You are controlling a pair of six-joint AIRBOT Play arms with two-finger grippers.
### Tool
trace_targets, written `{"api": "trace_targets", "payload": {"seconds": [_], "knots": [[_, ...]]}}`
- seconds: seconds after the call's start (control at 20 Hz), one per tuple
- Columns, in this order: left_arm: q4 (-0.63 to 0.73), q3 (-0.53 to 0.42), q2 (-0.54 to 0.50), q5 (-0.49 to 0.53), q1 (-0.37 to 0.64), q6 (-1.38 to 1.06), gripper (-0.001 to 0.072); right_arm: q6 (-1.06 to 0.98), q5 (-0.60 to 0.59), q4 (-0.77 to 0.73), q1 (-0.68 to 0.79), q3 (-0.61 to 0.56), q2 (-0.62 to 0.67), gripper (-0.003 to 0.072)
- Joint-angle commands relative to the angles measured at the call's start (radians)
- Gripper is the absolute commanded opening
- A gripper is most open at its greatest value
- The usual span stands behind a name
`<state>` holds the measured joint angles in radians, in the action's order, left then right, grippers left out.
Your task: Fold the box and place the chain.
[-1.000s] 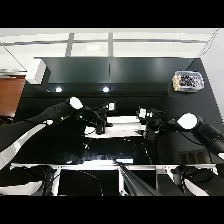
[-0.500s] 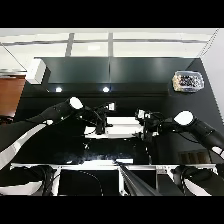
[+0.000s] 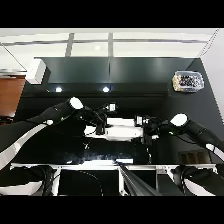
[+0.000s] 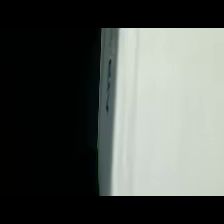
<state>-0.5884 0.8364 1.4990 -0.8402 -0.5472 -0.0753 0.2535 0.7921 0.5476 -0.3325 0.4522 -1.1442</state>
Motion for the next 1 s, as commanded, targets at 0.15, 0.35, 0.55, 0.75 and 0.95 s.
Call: {"api": "trace_targets", "payload": {"seconds": [0.15,0.35,0.55,0.75,0.95], "knots": [[0.001,0.0,0.0,0.003,0.0,0.001,0.0027,0.038,-0.018,-0.004,0.0,-0.002,-0.026,0.0676],[0.002,0.0,0.0,0.003,0.0,0.001,0.0027,0.035,-0.018,0.014,0.0,-0.002,-0.026,0.0676],[0.001,0.0,0.0,0.003,0.0,0.001,0.0027,0.035,-0.018,0.014,0.0,-0.002,-0.026,0.0676],[0.001,0.0,0.0,0.003,0.0,0.001,0.0027,0.035,-0.011,0.014,0.001,-0.002,-0.026,0.0676],[0.001,0.0,0.0,0.003,0.0,0.001,0.0027,0.027,-0.022,0.014,0.0,-0.002,-0.026,0.0676]]}}
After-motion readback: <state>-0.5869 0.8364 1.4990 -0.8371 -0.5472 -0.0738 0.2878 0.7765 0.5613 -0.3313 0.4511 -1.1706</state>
